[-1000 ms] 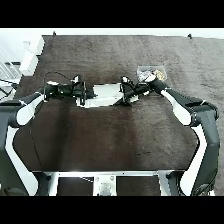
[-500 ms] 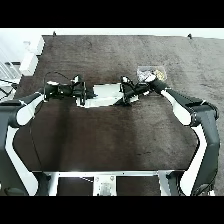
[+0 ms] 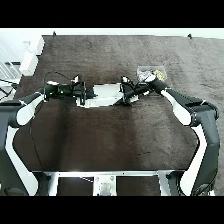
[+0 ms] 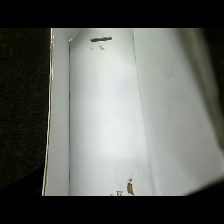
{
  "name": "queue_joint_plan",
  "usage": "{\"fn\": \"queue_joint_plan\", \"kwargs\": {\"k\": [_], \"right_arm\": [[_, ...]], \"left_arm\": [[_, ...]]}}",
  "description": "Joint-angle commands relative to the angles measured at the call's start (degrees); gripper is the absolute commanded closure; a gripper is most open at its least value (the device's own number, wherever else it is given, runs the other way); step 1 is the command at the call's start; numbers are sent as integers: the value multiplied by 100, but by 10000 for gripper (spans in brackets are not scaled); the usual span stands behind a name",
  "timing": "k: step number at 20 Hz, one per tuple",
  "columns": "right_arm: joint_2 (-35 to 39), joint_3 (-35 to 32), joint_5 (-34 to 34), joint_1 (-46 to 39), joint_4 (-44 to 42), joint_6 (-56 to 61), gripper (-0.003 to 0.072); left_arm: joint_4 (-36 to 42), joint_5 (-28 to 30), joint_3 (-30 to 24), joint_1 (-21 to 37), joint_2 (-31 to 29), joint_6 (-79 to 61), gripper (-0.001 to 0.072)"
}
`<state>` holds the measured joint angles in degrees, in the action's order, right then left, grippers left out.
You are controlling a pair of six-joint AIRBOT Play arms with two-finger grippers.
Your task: Fold the box and place the chain.
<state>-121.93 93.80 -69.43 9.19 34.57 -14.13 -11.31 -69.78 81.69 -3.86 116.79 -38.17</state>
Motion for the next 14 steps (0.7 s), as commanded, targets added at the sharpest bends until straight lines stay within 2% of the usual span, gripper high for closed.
{"fn": "queue_joint_plan", "kwargs": {"k": [1,5,6,7,9,12,13,14], "right_arm": [[-4,-2,-2,0,-2,0,230],[-4,-2,-2,0,-2,0,230],[-4,-2,-4,0,-2,0,230],[-4,-2,-4,0,-2,0,230],[-4,-2,-4,0,-2,0,230],[-4,-2,-4,0,-2,0,230],[-4,-2,-4,0,-2,0,230],[-4,-2,-4,0,-2,0,230]], "left_arm": [[17,-85,11,4,-4,-282,439],[15,-83,48,63,-7,-291,409],[7,-146,111,114,-7,-284,329],[-22,-203,195,186,-7,-245,288],[-42,-382,372,374,-7,-26,284],[-76,-997,662,774,-7,494,286],[-68,-1276,791,901,-11,782,312],[-68,-1563,929,999,-11,1075,387]]}}
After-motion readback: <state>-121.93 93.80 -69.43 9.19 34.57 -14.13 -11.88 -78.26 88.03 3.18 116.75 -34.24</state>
